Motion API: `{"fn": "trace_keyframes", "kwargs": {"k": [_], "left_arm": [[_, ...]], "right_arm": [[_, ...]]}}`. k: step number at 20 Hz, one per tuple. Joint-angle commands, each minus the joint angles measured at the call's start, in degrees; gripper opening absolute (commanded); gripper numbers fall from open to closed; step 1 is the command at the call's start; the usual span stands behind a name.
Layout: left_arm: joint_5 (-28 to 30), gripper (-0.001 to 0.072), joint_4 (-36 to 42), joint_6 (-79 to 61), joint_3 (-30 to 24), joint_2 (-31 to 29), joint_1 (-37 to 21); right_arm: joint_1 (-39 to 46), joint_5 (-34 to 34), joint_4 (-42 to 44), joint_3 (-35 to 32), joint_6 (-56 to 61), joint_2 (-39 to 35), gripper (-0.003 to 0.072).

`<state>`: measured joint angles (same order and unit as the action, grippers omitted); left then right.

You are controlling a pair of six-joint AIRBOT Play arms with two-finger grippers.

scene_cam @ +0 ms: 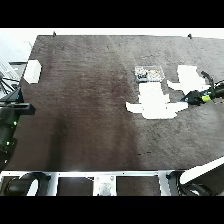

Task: Fold the box and place the chain.

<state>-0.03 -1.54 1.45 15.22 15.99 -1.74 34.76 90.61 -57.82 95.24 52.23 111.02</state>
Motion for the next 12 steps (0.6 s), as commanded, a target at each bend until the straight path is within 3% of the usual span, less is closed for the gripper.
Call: {"fn": "trace_keyframes", "kwargs": {"k": [1, 4, 7, 8, 10, 12], "left_arm": [[0.02, 0.0021, 0.0, 0.0, 0.0, -0.04, 0.02], [0.02, 0.0021, 0.0, 0.0, 0.0, -0.04, 0.02], [0.02, 0.0021, 0.0, 0.0, 0.0, -0.04, 0.02], [0.02, 0.0021, 0.0, 0.0, 0.0, -0.04, 0.02], [0.02, 0.0021, 0.0, 0.0, 0.0, -0.04, 0.02], [0.02, 0.0021, 0.02, 0.0, 0.0, -0.04, 0.02]], "right_arm": [[-1.18, 2.34, 0.79, 0.15, 0.07, 1.79, 0.053], [-2.62, 6.45, 6.01, -0.22, 0.07, 3.82, 0.052], [-4.37, 7.08, 5.75, -0.31, 0.07, 6.05, 0.0518], [-4.68, 7.74, 5.75, -0.39, 0.07, 6.47, 0.048], [-4.76, 7.98, 5.77, -0.39, 0.07, 6.62, 0.0213], [-4.22, 9.68, 6.4, -0.35, 0.09, 6.4, 0.0107]]}}
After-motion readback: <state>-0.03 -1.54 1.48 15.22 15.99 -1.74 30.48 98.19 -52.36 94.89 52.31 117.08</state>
